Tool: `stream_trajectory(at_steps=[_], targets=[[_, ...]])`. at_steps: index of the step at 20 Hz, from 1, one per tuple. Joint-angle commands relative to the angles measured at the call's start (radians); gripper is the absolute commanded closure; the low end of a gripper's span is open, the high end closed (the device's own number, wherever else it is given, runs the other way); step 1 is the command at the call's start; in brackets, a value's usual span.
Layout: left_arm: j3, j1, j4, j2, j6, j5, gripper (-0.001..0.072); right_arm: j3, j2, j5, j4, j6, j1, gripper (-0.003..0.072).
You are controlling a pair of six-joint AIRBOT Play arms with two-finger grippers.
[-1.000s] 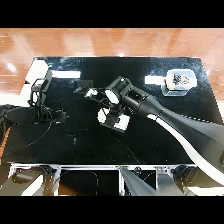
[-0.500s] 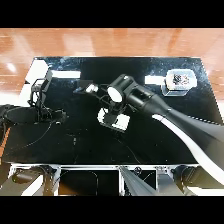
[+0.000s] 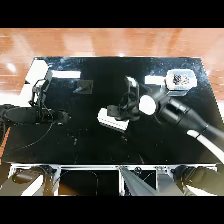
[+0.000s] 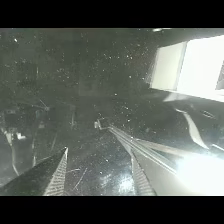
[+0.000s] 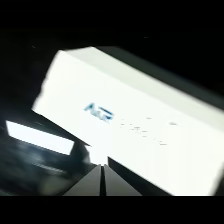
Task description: Fold the box and place the chain.
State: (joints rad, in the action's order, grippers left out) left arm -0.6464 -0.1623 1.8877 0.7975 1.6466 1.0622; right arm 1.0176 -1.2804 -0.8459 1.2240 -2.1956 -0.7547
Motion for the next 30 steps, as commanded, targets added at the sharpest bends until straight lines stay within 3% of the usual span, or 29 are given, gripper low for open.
stream_trajectory(at_steps=[1, 6, 12, 20, 25, 30], targets=[[0.000, 0.000, 0.014, 0.001, 0.000, 0.006, 0.0199, -0.130, -0.002, 0.326, -0.152, -0.202, -0.033, 0.0654], [0.000, 0.000, 0.014, 0.001, 0.000, 0.023, 0.0198, -0.130, -0.040, 0.326, -0.155, -0.190, -0.025, 0.0654], [0.000, 0.000, 0.014, 0.001, 0.002, 0.030, 0.0198, -0.131, -0.044, 0.240, -0.096, -0.175, -0.024, 0.0654], [0.000, 0.000, 0.014, 0.001, 0.002, 0.030, 0.0198, -0.131, -0.062, 0.241, -0.087, -0.142, -0.020, 0.0654], [0.000, 0.000, 0.014, 0.001, 0.003, 0.031, 0.0198, -0.130, -0.033, 0.235, -0.267, 0.058, 0.015, 0.0654], [0.000, 0.000, 0.015, 0.001, 0.002, 0.030, 0.0198, -0.130, 0.028, 0.153, -0.224, 0.064, 0.021, 0.0655]])
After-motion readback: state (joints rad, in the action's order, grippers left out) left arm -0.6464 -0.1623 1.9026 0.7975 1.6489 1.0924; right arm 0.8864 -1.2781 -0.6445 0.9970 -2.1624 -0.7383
